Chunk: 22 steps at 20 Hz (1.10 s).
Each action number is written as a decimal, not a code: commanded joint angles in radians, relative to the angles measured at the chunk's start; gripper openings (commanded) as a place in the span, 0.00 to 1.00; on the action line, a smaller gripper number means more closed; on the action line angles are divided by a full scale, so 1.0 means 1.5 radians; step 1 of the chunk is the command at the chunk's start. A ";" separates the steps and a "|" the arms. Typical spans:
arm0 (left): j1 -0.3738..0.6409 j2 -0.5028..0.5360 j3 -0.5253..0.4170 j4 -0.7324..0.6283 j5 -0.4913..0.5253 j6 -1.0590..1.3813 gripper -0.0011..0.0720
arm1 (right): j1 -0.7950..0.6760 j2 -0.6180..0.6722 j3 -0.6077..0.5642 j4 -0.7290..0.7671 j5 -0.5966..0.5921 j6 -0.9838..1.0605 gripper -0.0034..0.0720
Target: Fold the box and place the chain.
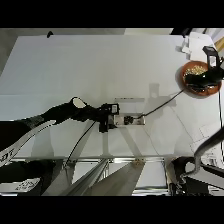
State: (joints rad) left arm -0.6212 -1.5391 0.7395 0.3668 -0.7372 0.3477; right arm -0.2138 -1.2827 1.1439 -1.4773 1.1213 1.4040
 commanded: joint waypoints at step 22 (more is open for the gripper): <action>0.000 0.001 0.000 0.000 0.000 0.000 0.39 | 0.001 0.342 0.001 0.448 0.260 -0.182 0.07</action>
State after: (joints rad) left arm -0.6212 -1.5391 0.7395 0.3668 -0.7372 0.3477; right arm -0.2138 -0.7944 1.1439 -0.9398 1.4891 1.1553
